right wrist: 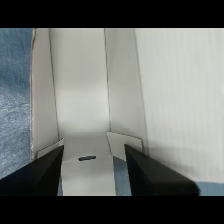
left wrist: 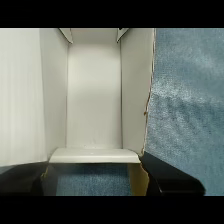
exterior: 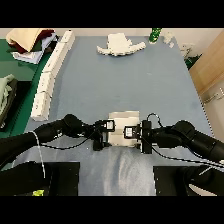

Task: Fold the box.

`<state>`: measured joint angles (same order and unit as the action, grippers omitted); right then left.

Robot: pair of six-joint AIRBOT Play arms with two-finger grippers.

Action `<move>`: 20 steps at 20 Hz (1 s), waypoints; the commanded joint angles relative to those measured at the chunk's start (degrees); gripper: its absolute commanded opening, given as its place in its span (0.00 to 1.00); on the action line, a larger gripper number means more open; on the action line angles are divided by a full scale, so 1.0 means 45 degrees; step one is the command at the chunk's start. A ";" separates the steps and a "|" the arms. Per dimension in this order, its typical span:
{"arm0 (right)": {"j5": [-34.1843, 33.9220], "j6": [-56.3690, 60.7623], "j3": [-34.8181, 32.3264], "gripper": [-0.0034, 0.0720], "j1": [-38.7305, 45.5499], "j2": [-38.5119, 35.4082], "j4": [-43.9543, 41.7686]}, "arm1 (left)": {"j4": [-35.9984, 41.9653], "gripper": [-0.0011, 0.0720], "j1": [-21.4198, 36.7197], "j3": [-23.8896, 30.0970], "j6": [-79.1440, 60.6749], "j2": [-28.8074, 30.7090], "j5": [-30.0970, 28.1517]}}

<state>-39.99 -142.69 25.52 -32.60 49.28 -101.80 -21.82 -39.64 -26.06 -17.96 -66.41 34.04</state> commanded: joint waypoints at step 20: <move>-0.5362 1.2143 0.0529 0.05 0.8694 0.0102 -0.1496 | -0.0005 0.73 -0.0005 -0.0005 -0.0010 -0.0005 -0.0005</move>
<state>-63.79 -79.18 27.94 -3.95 46.50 -89.60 -21.82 -39.66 -26.06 -18.00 -66.41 34.04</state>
